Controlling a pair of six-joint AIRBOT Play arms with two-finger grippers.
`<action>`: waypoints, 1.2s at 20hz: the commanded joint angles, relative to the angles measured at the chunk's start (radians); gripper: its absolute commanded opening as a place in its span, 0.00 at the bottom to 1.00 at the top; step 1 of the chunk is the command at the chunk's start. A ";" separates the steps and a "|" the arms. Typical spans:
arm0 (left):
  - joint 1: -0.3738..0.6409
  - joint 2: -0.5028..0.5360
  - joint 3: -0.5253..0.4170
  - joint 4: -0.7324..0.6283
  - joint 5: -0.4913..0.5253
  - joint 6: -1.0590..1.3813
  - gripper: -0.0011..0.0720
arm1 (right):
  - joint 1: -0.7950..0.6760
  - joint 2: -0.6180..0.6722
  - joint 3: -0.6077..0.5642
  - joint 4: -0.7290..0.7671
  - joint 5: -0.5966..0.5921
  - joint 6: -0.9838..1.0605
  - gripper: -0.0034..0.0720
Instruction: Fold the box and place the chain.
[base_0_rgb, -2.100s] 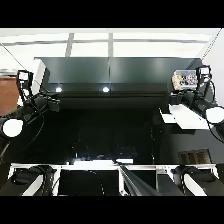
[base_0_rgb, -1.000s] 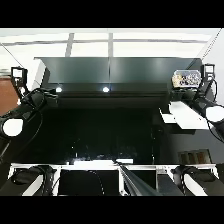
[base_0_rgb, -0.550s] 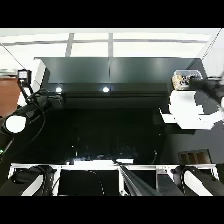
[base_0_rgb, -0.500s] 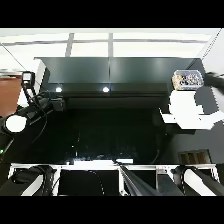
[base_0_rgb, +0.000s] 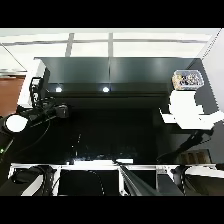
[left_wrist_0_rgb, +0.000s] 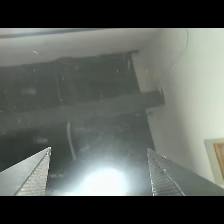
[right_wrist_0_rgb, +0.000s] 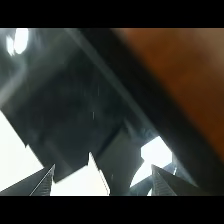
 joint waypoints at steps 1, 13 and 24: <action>0.000 0.000 0.000 -0.002 -0.026 0.000 0.98 | 0.027 -0.117 0.068 -0.009 0.177 -0.172 0.98; 0.000 0.000 0.000 -0.002 -0.026 0.000 0.98 | 0.122 -0.101 0.037 -0.005 0.327 -0.232 0.07; 0.000 -0.047 0.000 -0.074 -0.009 0.011 0.98 | 0.359 0.491 -0.800 0.723 0.070 -0.573 0.06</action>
